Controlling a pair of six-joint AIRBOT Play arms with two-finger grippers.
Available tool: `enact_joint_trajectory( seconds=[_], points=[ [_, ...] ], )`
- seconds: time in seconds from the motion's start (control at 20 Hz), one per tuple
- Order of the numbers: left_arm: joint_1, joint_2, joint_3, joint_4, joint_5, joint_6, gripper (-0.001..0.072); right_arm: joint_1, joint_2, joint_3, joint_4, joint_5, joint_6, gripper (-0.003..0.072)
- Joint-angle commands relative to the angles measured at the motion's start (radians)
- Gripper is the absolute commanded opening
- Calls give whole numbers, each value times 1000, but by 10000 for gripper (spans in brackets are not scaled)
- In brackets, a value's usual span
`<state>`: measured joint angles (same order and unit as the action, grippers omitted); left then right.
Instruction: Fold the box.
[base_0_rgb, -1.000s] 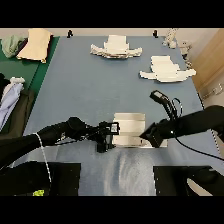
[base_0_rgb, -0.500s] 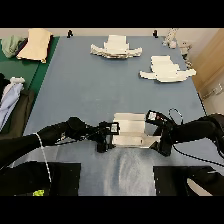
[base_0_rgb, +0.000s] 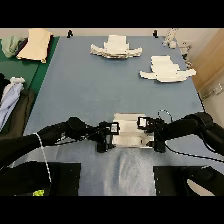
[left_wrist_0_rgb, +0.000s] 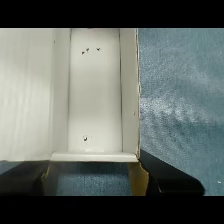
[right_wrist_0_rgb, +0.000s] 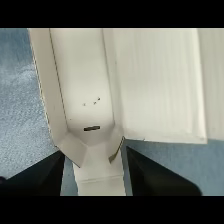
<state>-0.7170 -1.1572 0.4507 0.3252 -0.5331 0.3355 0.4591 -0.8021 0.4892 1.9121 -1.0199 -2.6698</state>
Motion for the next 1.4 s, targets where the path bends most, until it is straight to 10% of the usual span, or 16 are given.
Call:
enact_joint_trajectory(
  seconds=[0.0,0.25,0.75,0.8,0.9,0.95,1.35],
  points=[
    [0,-1,0,0,0,0,447,13,-27,0,3,21,-21,529],
    [0,-1,0,0,0,0,447,17,-28,0,22,33,-46,157],
    [0,-1,0,0,0,0,447,17,-53,-2,127,66,-103,86],
    [0,-1,0,0,0,0,447,17,-55,-2,127,65,-106,102],
    [0,-1,0,0,0,0,447,17,-56,-2,127,65,-106,534],
    [0,-1,0,0,0,0,447,17,-56,-2,127,65,-106,585],
    [0,-1,0,0,0,0,447,17,-54,-1,126,57,-106,585]
  ],
)
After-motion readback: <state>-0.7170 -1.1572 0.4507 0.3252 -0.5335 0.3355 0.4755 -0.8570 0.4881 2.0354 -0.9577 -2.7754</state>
